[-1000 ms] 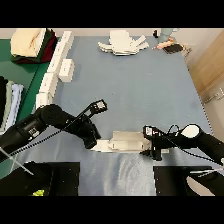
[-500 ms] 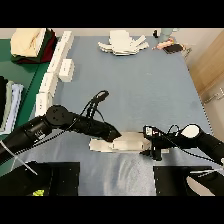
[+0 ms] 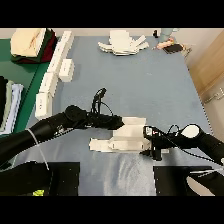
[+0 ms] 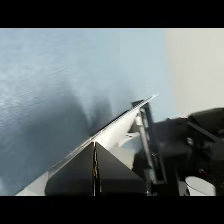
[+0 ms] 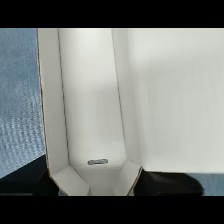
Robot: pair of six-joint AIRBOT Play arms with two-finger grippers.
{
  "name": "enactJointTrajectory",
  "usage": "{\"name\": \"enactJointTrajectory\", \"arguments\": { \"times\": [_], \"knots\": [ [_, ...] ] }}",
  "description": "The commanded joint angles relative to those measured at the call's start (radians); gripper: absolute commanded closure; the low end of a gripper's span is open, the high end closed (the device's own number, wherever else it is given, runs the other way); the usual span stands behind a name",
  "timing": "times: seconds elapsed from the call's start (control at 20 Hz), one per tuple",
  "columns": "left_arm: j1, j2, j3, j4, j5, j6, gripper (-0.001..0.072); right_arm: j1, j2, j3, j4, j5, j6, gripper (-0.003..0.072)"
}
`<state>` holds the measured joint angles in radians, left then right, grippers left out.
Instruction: Fold the box.
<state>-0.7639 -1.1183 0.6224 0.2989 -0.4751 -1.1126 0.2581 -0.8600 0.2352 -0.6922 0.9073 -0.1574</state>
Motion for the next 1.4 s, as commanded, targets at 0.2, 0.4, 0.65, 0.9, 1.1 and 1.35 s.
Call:
{"name": "enactJointTrajectory", "arguments": {
  "times": [0.2, 0.4, 0.65, 0.9, 1.1, 1.35],
  "knots": [
    [-0.001, -0.13, 0.0, -0.005, -0.061, -0.04, 0.0691, 0.0, 0.0, 0.0, 0.0, 0.0, 0.0, 0.0097],
    [-0.001, -0.168, 0.0, -0.005, -0.113, -0.055, 0.0691, 0.0, 0.0, 0.0, 0.0, 0.0, 0.0, 0.0098],
    [-0.001, -0.17, 0.0, -0.008, -0.117, -0.055, 0.0691, 0.0, 0.0, 0.0, 0.0, 0.0, 0.0, 0.0098],
    [-0.001, -0.142, 0.032, -0.019, -0.142, 0.035, 0.0691, 0.0, 0.0, 0.0, 0.0, 0.0, 0.0, 0.0097],
    [0.05, 0.037, 0.053, 0.041, -0.189, 0.108, 0.0691, 0.0, 0.0, 0.0, 0.0, 0.0, 0.0, 0.0098],
    [0.177, 0.298, 0.053, 0.44, -0.387, -0.092, 0.0691, 0.0, 0.0, 0.0, 0.0, 0.0, 0.0, 0.0098]
  ]
}}
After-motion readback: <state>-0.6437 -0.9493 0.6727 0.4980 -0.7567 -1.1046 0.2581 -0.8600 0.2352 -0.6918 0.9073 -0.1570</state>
